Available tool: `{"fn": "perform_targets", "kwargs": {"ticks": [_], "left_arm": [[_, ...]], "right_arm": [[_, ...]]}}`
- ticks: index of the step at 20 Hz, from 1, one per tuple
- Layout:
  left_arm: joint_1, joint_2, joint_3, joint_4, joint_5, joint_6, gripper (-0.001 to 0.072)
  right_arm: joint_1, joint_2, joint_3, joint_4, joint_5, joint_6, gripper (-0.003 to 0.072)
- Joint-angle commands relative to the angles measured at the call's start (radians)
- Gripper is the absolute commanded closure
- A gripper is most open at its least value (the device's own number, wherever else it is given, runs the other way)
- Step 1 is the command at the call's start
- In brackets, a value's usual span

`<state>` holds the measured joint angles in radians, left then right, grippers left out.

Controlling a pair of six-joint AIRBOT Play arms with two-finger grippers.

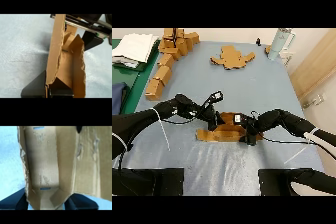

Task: Fold the box.

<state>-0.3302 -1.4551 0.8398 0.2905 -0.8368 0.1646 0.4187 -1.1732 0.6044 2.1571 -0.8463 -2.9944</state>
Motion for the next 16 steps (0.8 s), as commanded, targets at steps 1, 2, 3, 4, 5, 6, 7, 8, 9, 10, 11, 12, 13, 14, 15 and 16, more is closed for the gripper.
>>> {"fn": "perform_targets", "kwargs": {"ticks": [1,2,3,4,5,6,7,8,9,10,11,12,13,14,15,16], "left_arm": [[-0.001,0.0,0.0,-0.006,-0.171,0.0,0.0696],[-0.001,0.0,0.0,-0.006,-0.193,0.0,0.0696],[-0.001,0.0,0.0,-0.006,-0.21,0.0,0.0696],[-0.001,0.0,0.0,-0.006,-0.222,0.0,0.0696],[-0.001,0.0,0.0,-0.006,-0.232,0.0,0.0696],[-0.001,0.0,0.0,-0.006,-0.233,0.0,0.0696],[-0.001,0.0,0.0,-0.006,-0.232,0.0,0.0696],[-0.001,0.0,0.0,-0.006,-0.229,0.0,0.0696],[-0.001,0.0,0.0,-0.006,-0.222,0.0,0.0696],[-0.001,0.0,0.0,-0.006,-0.211,0.0,0.0696],[-0.001,0.0,0.0,-0.006,-0.207,0.0,0.0696],[-0.001,0.0,0.0,-0.006,-0.203,0.0,0.0697],[-0.001,0.0,0.0,-0.006,-0.201,0.0,0.0696],[-0.001,-0.002,0.0,-0.006,-0.196,0.0,0.0696],[-0.001,-0.005,0.0,-0.006,-0.192,0.0,0.0696],[-0.001,-0.008,0.0,-0.006,-0.19,0.0,0.0696]], "right_arm": [[0.001,0.001,0.001,0.005,0.0,0.001,0.0169],[0.001,0.001,0.001,0.005,0.0,0.001,0.0168],[0.001,0.001,0.001,0.005,0.0,0.001,0.0169],[0.001,0.001,0.001,0.005,0.0,0.001,0.0169],[0.001,0.001,0.001,0.005,0.001,0.001,0.0169],[0.001,0.001,0.001,0.005,0.0,0.001,0.0168],[0.001,0.001,0.001,0.005,0.001,0.001,0.0169],[0.001,0.001,0.001,0.005,0.0,0.0,0.0169],[0.002,0.001,0.001,0.005,0.0,0.0,0.015],[0.002,0.001,0.001,0.005,0.001,0.001,0.0095],[0.002,0.001,0.001,0.005,0.0,0.001,0.009],[0.001,0.0,0.001,0.005,0.0,0.001,0.0089],[0.002,0.0,0.001,0.005,0.0,0.001,0.0089],[0.001,0.001,0.001,0.005,0.0,0.001,0.0088],[0.001,0.001,0.001,0.005,0.0,0.001,0.0061],[0.002,0.001,0.001,0.005,0.0,0.001,-0.0008]]}}
